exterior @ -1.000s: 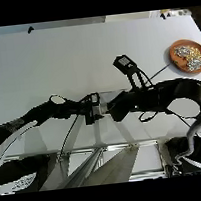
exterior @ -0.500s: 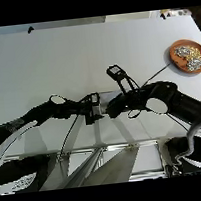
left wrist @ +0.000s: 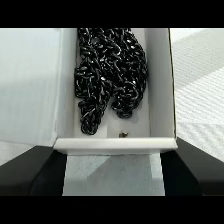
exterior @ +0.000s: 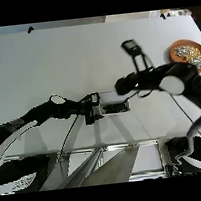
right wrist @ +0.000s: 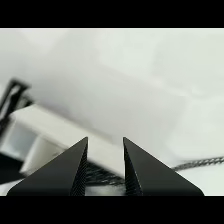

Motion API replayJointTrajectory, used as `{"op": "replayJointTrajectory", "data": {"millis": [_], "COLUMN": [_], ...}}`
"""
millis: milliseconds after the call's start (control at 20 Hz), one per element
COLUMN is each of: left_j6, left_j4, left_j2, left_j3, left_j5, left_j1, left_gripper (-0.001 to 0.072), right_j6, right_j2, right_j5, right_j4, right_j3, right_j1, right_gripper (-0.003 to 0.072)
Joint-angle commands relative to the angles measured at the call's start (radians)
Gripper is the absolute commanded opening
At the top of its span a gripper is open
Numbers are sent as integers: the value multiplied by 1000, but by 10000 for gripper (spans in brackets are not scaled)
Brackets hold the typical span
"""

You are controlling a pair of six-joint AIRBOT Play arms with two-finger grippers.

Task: Fold the box and place the chain.

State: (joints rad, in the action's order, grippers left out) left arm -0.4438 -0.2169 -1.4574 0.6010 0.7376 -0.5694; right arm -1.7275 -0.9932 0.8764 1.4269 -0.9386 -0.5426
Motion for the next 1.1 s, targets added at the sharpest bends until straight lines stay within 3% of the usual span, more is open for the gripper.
{"op": "replayJointTrajectory", "data": {"millis": [0,200,250,300,400,600,650,700,1050], "left_j6": [0,0,0,0,0,0,0,0,0], "left_j4": [0,0,0,0,0,0,0,0,0], "left_j2": [0,0,0,0,0,0,0,0,0], "left_j3": [1,0,0,0,0,0,0,0,0], "left_j5": [0,0,0,0,0,0,0,0,0], "left_j1": [0,0,0,0,0,0,0,0,0], "left_gripper": [134,134,134,134,134,134,134,134,134], "right_j6": [0,0,0,0,0,-8,-32,-61,-90], "right_j2": [-1,-82,-116,-157,-239,-378,-402,-421,-470], "right_j5": [26,26,26,24,24,-18,-33,-50,-66], "right_j4": [48,134,146,153,177,198,213,235,255], "right_j3": [-18,-18,-18,-18,-18,-18,-18,-18,-18], "right_j1": [189,352,375,393,406,406,406,406,406], "right_gripper": [219,228,263,355,400,397,370,287,282]}}
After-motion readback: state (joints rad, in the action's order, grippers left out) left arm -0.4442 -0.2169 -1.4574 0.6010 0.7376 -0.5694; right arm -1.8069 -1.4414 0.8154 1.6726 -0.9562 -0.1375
